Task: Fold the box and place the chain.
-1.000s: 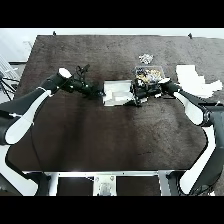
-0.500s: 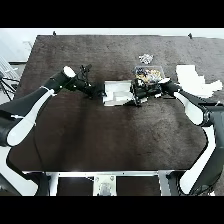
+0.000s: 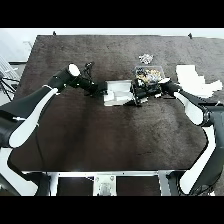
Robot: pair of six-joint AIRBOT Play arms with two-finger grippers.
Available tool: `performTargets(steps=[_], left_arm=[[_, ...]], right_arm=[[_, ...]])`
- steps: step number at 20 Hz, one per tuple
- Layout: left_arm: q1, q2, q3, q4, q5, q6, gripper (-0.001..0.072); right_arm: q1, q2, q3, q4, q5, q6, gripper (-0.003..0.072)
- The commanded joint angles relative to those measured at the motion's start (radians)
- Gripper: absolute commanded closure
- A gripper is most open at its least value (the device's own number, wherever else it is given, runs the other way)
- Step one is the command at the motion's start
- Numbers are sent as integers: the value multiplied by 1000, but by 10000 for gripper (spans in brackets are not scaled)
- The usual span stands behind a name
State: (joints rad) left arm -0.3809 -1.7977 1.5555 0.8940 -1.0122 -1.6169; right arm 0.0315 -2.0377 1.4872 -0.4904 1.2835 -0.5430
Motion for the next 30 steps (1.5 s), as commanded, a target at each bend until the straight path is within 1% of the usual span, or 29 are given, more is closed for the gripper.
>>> performTargets(steps=[1,7,13,15,20,23,27,30], left_arm=[[-13,-1,11,52,3,-36,384],[-37,-2,11,110,25,-80,384],[-54,-2,11,134,41,-81,384],[-61,-3,11,174,59,-100,384],[-76,-13,17,175,75,-104,384],[-77,-48,68,184,11,-112,384],[-86,-72,96,219,-10,-138,384],[-86,-114,148,232,-67,-160,384]], right_arm=[[0,0,0,0,0,0,99],[0,0,0,0,0,0,99],[0,0,0,0,0,0,99],[0,0,0,0,0,0,99],[0,0,0,0,0,0,100],[0,0,0,0,0,0,99],[0,0,0,0,0,0,99],[0,0,0,0,0,0,100]])
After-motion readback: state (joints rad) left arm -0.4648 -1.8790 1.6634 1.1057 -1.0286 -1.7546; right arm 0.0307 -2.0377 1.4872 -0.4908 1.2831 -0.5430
